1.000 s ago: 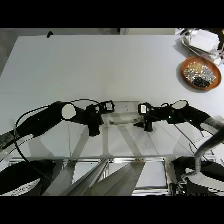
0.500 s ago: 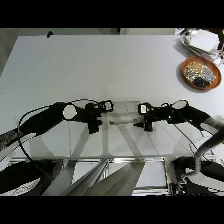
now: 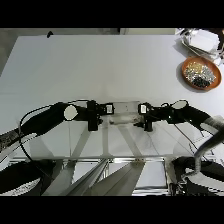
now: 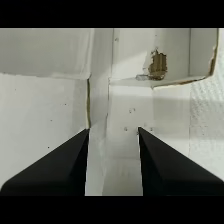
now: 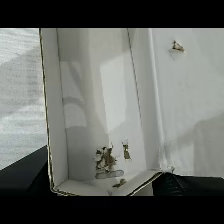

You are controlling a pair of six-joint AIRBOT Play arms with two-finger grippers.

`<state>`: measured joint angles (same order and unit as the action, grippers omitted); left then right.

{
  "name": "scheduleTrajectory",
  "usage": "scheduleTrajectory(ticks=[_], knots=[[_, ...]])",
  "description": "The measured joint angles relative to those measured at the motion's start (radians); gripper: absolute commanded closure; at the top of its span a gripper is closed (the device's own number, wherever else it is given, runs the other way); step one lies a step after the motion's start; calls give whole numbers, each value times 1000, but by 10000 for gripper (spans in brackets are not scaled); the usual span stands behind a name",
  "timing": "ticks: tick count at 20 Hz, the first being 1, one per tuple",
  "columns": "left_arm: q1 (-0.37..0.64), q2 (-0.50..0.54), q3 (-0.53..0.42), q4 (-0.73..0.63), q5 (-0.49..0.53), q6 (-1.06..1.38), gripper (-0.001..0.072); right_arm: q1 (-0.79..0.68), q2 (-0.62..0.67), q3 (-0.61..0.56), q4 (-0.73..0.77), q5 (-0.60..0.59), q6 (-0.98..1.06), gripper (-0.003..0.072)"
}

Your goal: Fold the box and place the chain.

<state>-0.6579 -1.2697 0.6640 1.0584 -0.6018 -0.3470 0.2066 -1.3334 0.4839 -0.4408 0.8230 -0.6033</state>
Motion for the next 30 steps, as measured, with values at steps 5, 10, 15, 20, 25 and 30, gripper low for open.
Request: scheduleTrajectory(ticks=[5, 10, 15, 20, 25, 30], knots=[[-16, -30, 0, -7, 15, 32, 356, 0, 0, 0, 0, 0, 0, 249], [-31, -31, 0, -11, 33, 110, 361, 0, 0, 0, 0, 0, 0, 249], [-35, -25, 0, -18, 37, 136, 439, 0, 0, 0, 0, 0, 0, 249], [-48, -23, 0, -47, 27, 144, 440, 0, 0, 0, 0, 0, 0, 249], [-74, -23, 0, -79, 58, 149, 520, 0, 0, 0, 0, 0, 0, 249], [-103, -24, 0, -112, 112, 149, 577, 0, 0, 0, 0, 0, 0, 249]])
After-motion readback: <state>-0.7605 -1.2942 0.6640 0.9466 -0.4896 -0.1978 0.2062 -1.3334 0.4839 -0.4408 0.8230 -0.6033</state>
